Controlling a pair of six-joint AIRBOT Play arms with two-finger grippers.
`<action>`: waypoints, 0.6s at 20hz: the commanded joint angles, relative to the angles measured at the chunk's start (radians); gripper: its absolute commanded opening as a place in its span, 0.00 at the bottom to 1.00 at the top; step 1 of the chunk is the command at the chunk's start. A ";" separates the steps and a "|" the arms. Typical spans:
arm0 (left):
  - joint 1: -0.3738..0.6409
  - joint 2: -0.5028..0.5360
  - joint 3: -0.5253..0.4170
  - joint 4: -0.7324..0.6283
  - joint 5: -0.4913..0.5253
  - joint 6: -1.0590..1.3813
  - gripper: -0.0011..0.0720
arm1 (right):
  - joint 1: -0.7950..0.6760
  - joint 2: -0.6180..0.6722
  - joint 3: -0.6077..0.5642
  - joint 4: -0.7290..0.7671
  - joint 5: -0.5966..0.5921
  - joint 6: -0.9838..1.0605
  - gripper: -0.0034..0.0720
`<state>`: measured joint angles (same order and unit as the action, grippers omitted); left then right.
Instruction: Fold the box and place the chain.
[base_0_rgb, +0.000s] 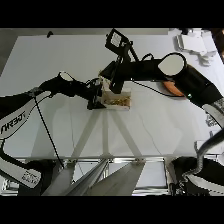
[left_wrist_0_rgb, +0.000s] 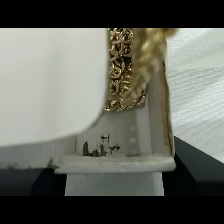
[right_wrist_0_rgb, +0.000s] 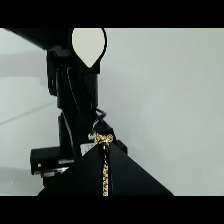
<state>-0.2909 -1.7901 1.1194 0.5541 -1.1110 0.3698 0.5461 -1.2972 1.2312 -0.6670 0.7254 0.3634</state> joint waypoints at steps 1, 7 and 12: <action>0.000 0.000 0.000 0.000 0.000 0.000 0.39 | 0.007 0.001 0.009 0.020 -0.011 0.007 0.06; 0.000 0.000 0.000 0.000 0.000 0.000 0.39 | 0.006 -0.003 0.009 -0.250 -0.007 0.200 0.06; 0.000 0.000 0.000 0.000 0.000 0.000 0.39 | -0.027 -0.082 0.008 -0.533 0.172 0.534 0.06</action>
<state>-0.2909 -1.7901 1.1194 0.5541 -1.1110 0.3698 0.5369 -1.3388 1.2396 -1.0477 0.7788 0.7227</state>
